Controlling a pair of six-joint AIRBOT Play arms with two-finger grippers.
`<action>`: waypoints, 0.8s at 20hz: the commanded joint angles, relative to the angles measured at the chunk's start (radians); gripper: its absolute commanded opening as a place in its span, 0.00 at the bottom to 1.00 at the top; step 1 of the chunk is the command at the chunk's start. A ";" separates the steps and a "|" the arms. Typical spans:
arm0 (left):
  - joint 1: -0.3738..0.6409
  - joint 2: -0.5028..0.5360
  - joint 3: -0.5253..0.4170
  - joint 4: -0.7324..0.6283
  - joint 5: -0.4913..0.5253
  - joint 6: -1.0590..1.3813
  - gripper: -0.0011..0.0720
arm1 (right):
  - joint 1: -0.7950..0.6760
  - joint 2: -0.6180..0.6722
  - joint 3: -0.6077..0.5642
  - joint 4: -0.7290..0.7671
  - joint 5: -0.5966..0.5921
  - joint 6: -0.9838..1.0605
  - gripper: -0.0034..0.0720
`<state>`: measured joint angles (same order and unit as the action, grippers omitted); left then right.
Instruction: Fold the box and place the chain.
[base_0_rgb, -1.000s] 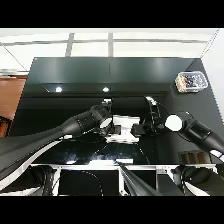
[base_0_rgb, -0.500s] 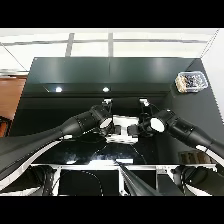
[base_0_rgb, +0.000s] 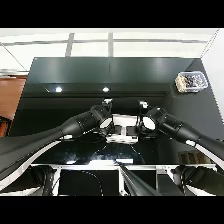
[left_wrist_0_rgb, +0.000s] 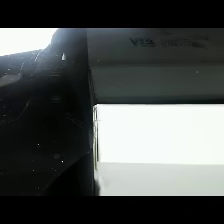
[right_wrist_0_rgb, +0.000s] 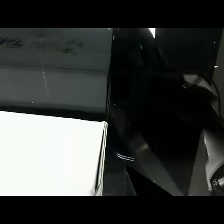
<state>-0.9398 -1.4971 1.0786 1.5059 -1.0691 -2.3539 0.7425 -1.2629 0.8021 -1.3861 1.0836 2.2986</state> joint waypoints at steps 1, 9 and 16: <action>0.000 0.000 0.000 0.001 -0.001 0.000 0.05 | 0.002 -0.021 0.008 0.004 -0.008 0.032 0.38; 0.000 0.000 0.000 0.000 -0.001 0.000 0.05 | 0.001 -0.026 0.008 0.002 -0.037 0.020 0.07; 0.000 0.000 0.000 0.000 -0.002 0.000 0.05 | -0.001 -0.026 0.025 -0.002 -0.015 -0.003 0.06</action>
<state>-0.9398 -1.4967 1.0790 1.5047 -1.0710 -2.3550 0.7422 -1.2881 0.8230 -1.3876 1.0676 2.3039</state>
